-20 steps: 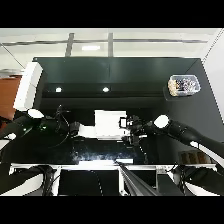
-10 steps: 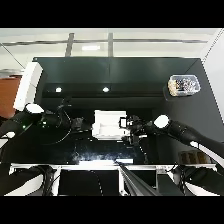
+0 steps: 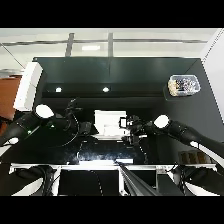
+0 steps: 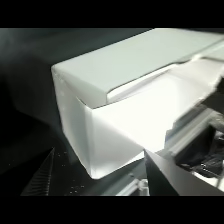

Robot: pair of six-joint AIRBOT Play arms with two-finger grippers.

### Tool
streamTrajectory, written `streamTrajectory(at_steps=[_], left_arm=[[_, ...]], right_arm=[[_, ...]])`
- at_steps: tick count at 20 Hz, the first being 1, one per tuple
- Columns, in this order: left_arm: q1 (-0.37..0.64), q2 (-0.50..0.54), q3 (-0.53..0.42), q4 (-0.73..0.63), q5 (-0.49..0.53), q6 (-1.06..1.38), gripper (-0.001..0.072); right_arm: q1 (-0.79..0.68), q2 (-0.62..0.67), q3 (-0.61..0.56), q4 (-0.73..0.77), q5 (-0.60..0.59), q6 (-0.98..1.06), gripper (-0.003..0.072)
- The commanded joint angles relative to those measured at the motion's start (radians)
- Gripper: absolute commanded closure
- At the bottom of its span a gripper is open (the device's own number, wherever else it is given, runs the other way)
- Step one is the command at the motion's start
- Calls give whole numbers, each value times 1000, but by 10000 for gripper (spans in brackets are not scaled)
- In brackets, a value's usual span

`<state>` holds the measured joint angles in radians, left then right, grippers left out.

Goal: Fold the box and place the chain.

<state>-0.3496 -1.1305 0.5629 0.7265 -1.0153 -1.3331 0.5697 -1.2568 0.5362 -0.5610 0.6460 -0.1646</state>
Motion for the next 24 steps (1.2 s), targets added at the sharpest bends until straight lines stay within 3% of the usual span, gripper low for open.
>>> streamTrajectory(at_steps=[1,9,15,18,20,24], left_arm=[[-76,4,1,59,115,-116,94],[-96,4,9,104,178,-185,94],[-240,-1,105,561,177,-596,94],[-325,-17,140,633,177,-721,102],[-369,-27,158,630,175,-721,301],[-389,-27,163,626,166,-766,306]], right_arm=[[0,0,0,0,0,0,210],[0,0,0,0,0,0,210],[0,0,0,0,0,0,209],[0,0,0,0,0,0,209],[0,0,0,0,0,0,210],[0,0,0,0,0,0,210]])
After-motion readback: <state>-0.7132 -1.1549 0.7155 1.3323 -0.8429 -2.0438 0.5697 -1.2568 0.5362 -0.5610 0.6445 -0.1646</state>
